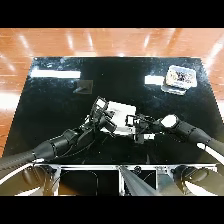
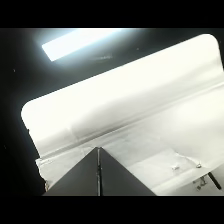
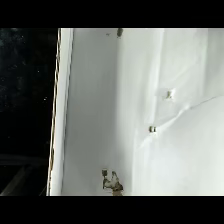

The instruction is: Fold the box and place the chain.

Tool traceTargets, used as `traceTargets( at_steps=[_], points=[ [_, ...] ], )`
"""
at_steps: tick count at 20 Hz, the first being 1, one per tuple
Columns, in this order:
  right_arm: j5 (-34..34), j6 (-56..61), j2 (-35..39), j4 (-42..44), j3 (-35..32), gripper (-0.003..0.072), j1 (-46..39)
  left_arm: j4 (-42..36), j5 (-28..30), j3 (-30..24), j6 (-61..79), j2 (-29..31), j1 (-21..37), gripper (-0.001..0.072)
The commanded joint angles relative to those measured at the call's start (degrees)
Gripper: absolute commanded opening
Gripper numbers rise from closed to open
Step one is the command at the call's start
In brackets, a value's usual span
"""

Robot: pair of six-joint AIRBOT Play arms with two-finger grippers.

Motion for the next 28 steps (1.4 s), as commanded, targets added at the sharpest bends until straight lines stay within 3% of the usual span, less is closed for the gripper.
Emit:
traceTargets(
  at_steps=[1, 6, 9, 11, 14, 19, 21, 25, 28],
  points=[
    [-0.2, 0.0, 0.0, 0.1, 0.1, 0.0544, 0.0, 0.0, 2.1, 0.1, -0.7, 0.0, 0.0, 0.0016],
    [-0.3, 0.1, 0.0, 0.1, 0.0, 0.0544, 0.0, 0.1, 2.2, 2.4, -0.6, 0.4, 0.0, 0.0016],
    [-0.3, 0.1, 0.0, 0.1, 0.0, 0.0545, 0.0, 0.5, 4.0, 2.5, 0.1, 3.8, 1.4, 0.0015],
    [-0.3, 0.1, 0.0, 0.1, 0.0, 0.0545, 0.0, 0.8, 9.2, 2.2, 1.5, 7.5, 4.5, 0.0015],
    [-0.3, 0.1, 0.0, 0.1, 0.0, 0.0544, 0.0, 8.0, 19.2, 2.0, 1.5, 13.0, 9.6, 0.0015],
    [-0.3, 0.1, 0.0, 0.1, 0.1, 0.0545, 0.0, 16.9, 43.9, 2.0, 1.5, 21.0, 17.9, 0.0015],
    [-0.3, 0.1, 0.0, 0.1, 0.1, 0.0545, 0.0, 17.2, 49.8, 0.4, 1.5, 23.8, 20.2, 0.0015],
    [2.0, -0.8, 0.0, -2.6, 0.1, 0.0544, 0.0, 16.4, 49.9, -5.8, 1.6, 31.1, 20.0, 0.0015],
    [1.3, -0.5, -0.3, -3.1, 0.1, 0.0544, 0.0, 16.4, 43.1, -9.1, 1.6, 33.9, 17.9, 0.0017]
  ],
)
